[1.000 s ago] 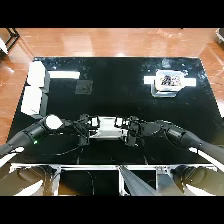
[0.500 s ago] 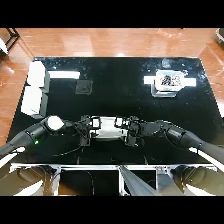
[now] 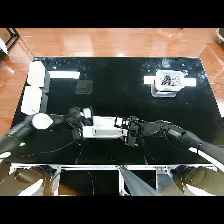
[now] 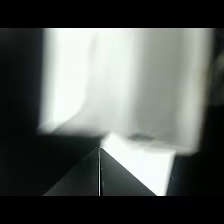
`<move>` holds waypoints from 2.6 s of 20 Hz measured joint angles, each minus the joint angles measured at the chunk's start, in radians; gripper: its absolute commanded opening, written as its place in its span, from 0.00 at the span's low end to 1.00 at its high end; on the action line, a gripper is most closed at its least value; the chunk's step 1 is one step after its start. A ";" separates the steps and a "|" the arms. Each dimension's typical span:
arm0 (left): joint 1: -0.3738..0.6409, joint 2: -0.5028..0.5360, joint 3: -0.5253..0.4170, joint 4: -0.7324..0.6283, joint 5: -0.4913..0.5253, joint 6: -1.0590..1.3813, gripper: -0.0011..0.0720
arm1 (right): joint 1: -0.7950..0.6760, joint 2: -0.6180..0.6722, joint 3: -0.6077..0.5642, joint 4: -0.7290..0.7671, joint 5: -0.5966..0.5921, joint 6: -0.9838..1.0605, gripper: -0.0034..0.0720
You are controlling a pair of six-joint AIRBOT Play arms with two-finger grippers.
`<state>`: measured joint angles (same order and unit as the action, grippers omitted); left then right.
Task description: Fold the box and place the chain.
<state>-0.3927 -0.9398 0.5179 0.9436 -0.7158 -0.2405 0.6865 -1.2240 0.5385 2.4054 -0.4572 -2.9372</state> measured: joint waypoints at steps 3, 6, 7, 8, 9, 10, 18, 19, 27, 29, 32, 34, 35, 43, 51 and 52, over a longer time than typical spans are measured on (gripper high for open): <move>0.156 0.120 0.011 0.048 -0.059 -0.367 0.05 | 0.000 0.000 0.000 -0.002 0.000 -0.001 0.38; 0.325 0.158 0.001 0.027 -0.221 -0.739 0.05 | 0.000 0.000 0.000 -0.003 0.000 -0.002 0.38; 0.368 0.159 -0.011 0.012 -0.274 -0.813 0.05 | 0.000 0.000 0.000 -0.004 0.000 -0.002 0.38; 0.402 0.154 -0.028 -0.002 -0.300 -0.870 0.05 | 0.000 0.000 0.000 -0.004 0.000 -0.002 0.38; 0.426 0.145 -0.045 -0.006 -0.317 -0.911 0.05 | 0.000 0.000 0.000 -0.004 0.000 -0.002 0.38; 0.444 0.134 -0.062 -0.013 -0.317 -0.945 0.05 | 0.000 0.000 0.000 -0.004 0.000 -0.002 0.38; 0.418 -0.076 -0.123 -0.142 -0.299 -1.059 0.05 | 0.000 0.000 0.000 -0.002 0.000 0.004 0.38; 0.396 -0.105 -0.125 -0.162 -0.293 -1.062 0.05 | 0.000 0.000 0.000 -0.002 0.000 0.004 0.38; 0.263 -0.215 -0.127 -0.264 -0.220 -1.069 0.32 | 0.000 0.000 0.000 -0.006 0.000 0.005 0.38; 0.274 -0.209 -0.127 -0.267 -0.219 -1.069 0.31 | 0.000 0.000 0.000 -0.004 0.000 0.005 0.38; 0.328 -0.182 -0.128 -0.238 -0.226 -1.069 0.31 | 0.001 -0.002 0.000 0.005 0.003 0.008 0.38; 0.381 -0.168 -0.128 -0.201 -0.254 -1.069 0.31 | 0.001 -0.002 0.000 0.003 0.000 0.008 0.38; 0.405 -0.163 -0.128 -0.186 -0.272 -1.068 0.31 | 0.001 -0.002 0.000 0.003 0.000 0.007 0.38; 0.463 -0.168 -0.127 -0.163 -0.261 -0.998 0.05 | 0.001 -0.002 0.000 0.000 -0.003 0.005 0.38; 0.423 -0.289 -0.127 -0.284 -0.241 -0.864 0.05 | 0.001 -0.001 0.000 -0.001 -0.003 0.005 0.38; 0.419 -0.296 -0.127 -0.290 -0.240 -0.851 0.05 | 0.001 -0.001 0.000 -0.001 -0.003 0.005 0.38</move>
<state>0.0265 -1.2362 0.3908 0.6533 -0.9562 -1.0916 0.6876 -1.2251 0.5388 2.4046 -0.4606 -2.9322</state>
